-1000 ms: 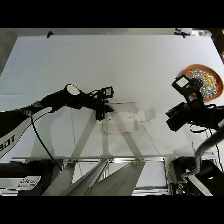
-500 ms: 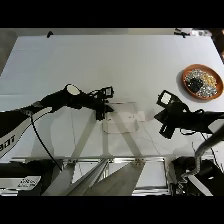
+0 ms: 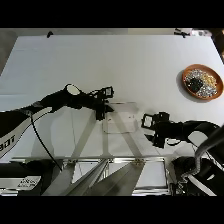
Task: Fold the box and place the chain.
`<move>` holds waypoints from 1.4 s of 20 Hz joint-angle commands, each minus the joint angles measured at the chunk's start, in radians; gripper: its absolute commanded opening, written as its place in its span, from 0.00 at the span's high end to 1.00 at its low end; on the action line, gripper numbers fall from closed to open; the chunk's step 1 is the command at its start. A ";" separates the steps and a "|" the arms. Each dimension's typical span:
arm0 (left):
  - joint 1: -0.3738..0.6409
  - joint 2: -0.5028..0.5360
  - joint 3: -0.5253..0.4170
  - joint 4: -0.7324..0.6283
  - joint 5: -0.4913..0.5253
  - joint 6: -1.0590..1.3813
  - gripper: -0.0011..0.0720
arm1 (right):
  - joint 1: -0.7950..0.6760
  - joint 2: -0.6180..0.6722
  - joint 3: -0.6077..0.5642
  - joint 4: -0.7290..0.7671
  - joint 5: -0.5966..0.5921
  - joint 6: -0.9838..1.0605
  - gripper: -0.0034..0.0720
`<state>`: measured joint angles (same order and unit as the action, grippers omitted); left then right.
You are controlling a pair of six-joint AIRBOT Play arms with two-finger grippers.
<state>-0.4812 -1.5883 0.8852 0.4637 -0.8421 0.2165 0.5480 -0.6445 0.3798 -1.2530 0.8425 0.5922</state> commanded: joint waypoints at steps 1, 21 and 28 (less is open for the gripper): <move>0.000 0.000 0.000 0.000 0.000 0.000 0.97 | 0.090 -0.065 -0.014 -0.018 -0.143 -0.147 0.02; 0.000 0.000 0.000 0.000 0.000 0.000 0.97 | 0.153 -0.361 -0.014 -0.030 -0.553 -0.150 0.04; 0.000 0.000 0.000 0.000 0.000 0.000 0.97 | 0.092 -0.292 0.006 -0.021 -0.551 -0.191 0.04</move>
